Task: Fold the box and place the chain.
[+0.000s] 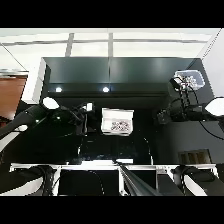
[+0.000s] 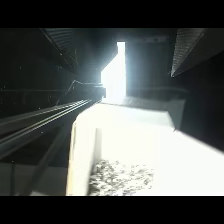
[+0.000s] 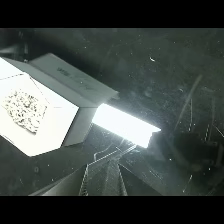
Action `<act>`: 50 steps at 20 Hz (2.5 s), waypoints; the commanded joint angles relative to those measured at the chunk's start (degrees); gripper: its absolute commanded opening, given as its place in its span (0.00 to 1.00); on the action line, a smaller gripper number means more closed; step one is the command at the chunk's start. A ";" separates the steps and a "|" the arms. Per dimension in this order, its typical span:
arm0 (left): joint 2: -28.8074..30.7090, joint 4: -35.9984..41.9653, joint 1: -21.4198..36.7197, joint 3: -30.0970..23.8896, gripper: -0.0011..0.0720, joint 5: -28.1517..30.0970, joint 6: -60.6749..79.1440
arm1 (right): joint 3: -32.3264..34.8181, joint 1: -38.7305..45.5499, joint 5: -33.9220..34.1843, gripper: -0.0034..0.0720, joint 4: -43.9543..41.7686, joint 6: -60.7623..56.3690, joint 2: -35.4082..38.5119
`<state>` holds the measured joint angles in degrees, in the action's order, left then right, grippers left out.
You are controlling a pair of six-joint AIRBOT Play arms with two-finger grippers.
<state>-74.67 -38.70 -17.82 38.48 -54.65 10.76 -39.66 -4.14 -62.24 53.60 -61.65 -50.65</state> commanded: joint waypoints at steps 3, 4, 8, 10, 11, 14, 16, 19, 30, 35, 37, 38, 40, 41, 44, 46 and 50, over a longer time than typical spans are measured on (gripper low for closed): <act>-2.91 1.92 -3.41 0.39 0.98 3.91 2.51 | 0.04 -0.02 1.14 0.35 -0.02 -0.07 0.07; -3.34 1.92 -3.85 0.57 0.98 3.91 2.47 | 0.04 -0.02 1.42 0.35 -0.02 -0.07 0.07; -4.92 2.34 -4.70 1.81 0.98 4.61 2.27 | 0.04 -0.02 1.86 0.35 -0.02 -0.07 0.07; -5.81 2.36 -5.03 2.67 0.98 4.61 2.27 | 0.04 -0.02 1.88 0.35 -0.02 -0.07 0.07; -5.97 2.54 -5.35 2.82 0.98 4.74 2.29 | 0.04 -0.02 1.88 0.35 -0.02 -0.07 0.07; -5.97 3.04 -6.34 2.82 0.98 5.14 2.29 | 0.04 -0.02 1.90 0.35 0.00 -0.07 0.07; -5.97 3.48 -7.10 2.82 0.98 5.11 2.34 | 0.04 -0.02 2.05 0.35 0.00 -0.07 0.07; -5.95 3.45 -7.54 2.82 0.71 4.81 2.32 | 0.04 -0.02 2.12 0.35 0.00 -0.07 0.07; -5.95 3.41 -7.52 2.82 0.49 4.72 2.29 | -6.14 -10.99 24.44 0.88 -14.80 -4.15 -14.62; -5.95 3.41 -7.48 2.82 0.49 4.74 2.29 | -9.55 -15.56 16.13 0.84 -12.72 12.59 -20.85; -5.95 3.41 -7.48 2.82 0.49 4.74 2.29 | -11.58 -14.64 8.22 0.84 -8.11 19.91 -19.93; -5.95 3.41 -7.48 2.82 0.49 4.72 2.29 | -12.37 -14.43 4.94 0.84 -7.41 22.56 -19.69; -5.95 3.43 -7.50 2.82 0.49 4.72 2.29 | -13.00 -14.62 -0.68 0.84 -7.19 29.73 -19.63; -5.95 3.43 -7.48 2.82 0.49 4.68 2.29 | -12.98 -15.17 -2.45 0.84 -6.97 33.48 -19.63; -5.95 3.43 -7.54 2.80 0.49 4.48 2.27 | -12.57 -17.18 0.28 0.84 -8.83 40.17 -19.71; -5.95 3.41 -7.52 2.80 0.49 4.48 2.27 | -12.28 -18.23 1.16 0.84 -10.47 42.66 -20.24; -5.95 3.43 -7.52 2.80 0.49 4.48 2.27 | -12.11 -18.49 0.76 0.84 -10.03 44.00 -20.72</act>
<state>-80.60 -35.27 -25.32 41.23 -50.11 13.06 -51.90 -22.15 -60.99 43.90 -20.95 -71.11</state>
